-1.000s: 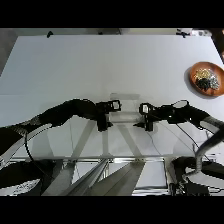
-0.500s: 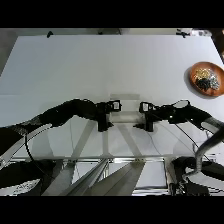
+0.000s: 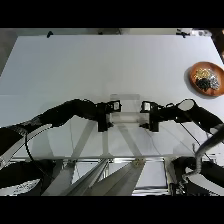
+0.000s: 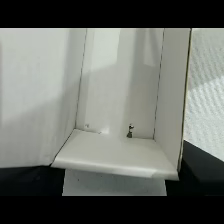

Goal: Fold the box and place the chain.

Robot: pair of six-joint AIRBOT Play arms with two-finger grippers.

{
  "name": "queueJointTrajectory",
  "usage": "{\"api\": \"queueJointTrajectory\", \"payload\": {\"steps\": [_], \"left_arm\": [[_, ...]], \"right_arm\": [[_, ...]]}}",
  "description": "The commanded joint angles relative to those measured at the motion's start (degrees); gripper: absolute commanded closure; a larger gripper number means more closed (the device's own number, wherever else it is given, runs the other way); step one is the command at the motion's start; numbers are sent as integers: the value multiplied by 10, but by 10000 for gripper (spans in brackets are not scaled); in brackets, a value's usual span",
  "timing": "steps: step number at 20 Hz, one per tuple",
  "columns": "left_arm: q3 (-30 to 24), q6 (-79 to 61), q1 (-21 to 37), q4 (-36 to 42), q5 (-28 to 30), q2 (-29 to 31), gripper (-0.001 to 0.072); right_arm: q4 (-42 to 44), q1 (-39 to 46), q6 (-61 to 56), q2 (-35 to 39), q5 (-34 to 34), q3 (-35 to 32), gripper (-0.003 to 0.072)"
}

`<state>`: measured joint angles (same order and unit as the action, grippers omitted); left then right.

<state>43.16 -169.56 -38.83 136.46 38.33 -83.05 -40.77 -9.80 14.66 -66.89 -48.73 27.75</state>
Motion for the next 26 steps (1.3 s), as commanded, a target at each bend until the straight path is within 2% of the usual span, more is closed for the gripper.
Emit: {"api": "queueJointTrajectory", "payload": {"steps": [1, 4, 7, 8, 10, 11, 13, 14, 16, 20, 23, 26], "left_arm": [[0, 0, 1, -1, -2, 0, 435], [0, 0, 0, 0, -2, 0, 435], [0, 0, 1, -1, -2, 0, 435], [0, 0, 0, 0, -2, 0, 435], [0, 0, 0, 0, -2, 0, 435], [0, 0, 0, -1, -2, 0, 435], [0, 0, 0, 0, -2, 0, 435], [0, 0, 0, 0, -2, 0, 435], [0, 0, 0, -1, -2, 0, 435], [0, 0, 0, 0, -2, 0, 435], [0, 0, 0, -1, -2, 0, 435], [0, 0, 0, -1, -2, 0, 435]], "right_arm": [[-86, 0, -98, 37, 1, 0, -17], [-123, 0, -156, 81, -3, 0, 7], [-130, 0, -164, 151, -3, 0, 37], [-130, 0, -164, 179, -3, 0, 155], [-121, 0, -163, 235, -3, 0, 591], [-94, 0, -164, 255, -1, 0, 672], [31, 0, -165, 272, 2, 0, 674], [109, 0, -164, 267, 5, 0, 676], [215, 0, -163, 233, 15, 0, 678], [296, 0, -162, 88, -15, 0, 679], [352, 0, -143, -28, 6, 0, 679], [376, 0, -147, -92, 40, 0, 677]]}}
